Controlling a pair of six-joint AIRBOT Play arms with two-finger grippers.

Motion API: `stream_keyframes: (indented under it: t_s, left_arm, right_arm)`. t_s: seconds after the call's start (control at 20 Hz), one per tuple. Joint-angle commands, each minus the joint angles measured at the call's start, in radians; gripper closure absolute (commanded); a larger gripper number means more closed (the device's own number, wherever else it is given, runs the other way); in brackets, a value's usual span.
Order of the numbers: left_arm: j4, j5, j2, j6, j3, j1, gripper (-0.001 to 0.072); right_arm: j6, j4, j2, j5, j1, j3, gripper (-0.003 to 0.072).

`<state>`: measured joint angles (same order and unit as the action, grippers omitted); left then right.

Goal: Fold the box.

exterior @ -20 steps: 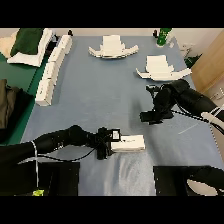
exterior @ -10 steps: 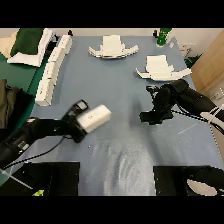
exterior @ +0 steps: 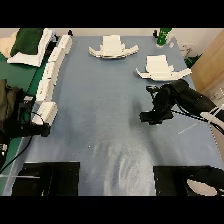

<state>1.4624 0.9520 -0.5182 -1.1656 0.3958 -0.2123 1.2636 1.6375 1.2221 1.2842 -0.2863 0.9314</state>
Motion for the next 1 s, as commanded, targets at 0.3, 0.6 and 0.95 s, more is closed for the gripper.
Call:
stream_keyframes:
  t_s: [0.3,0.6,0.95]
  left_arm:
    - [-0.079,-0.189,-0.195,0.164,0.0,-0.139,0.0169]
    - [-0.08,-0.273,-0.277,0.182,0.009,-0.138,0.017]
    - [-0.129,-0.319,-0.452,0.216,0.11,-0.138,0.017]
  right_arm:
    - [0.0,0.0,0.0,0.0,0.0,0.001,0.0669]
    - [0.0,0.0,0.0,0.0,0.0,0.001,0.0669]
    - [0.0,0.0,0.0,0.0,0.0,0.001,0.0669]
